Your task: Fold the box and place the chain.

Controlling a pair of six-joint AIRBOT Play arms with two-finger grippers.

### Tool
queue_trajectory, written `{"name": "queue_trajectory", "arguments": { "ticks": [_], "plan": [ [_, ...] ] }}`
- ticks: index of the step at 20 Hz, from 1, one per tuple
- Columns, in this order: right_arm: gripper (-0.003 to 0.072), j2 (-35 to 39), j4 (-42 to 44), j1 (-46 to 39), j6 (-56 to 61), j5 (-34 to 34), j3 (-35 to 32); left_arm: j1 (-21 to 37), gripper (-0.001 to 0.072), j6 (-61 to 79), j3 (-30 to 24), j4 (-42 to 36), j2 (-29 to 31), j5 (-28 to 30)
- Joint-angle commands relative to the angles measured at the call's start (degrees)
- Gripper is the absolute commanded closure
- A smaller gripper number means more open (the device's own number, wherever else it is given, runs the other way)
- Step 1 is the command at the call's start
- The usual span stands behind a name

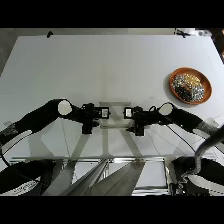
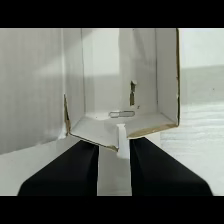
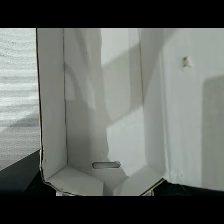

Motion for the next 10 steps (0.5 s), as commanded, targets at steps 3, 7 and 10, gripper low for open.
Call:
{"name": "queue_trajectory", "arguments": {
  "ticks": [3,7,10],
  "plan": [
    [0.0283,0.0,0.0,0.0,0.0,0.0,0.0,-0.3,0.0518,0.4,0.0,-1.8,0.0,-0.3],
    [0.0283,0.0,0.0,0.0,0.0,0.0,0.0,-1.9,0.0591,3.1,0.0,-4.5,0.0,2.9],
    [0.0283,0.0,0.0,0.0,0.0,0.0,0.0,-3.1,0.0603,4.0,0.0,-5.2,-0.1,5.5]
  ]
}}
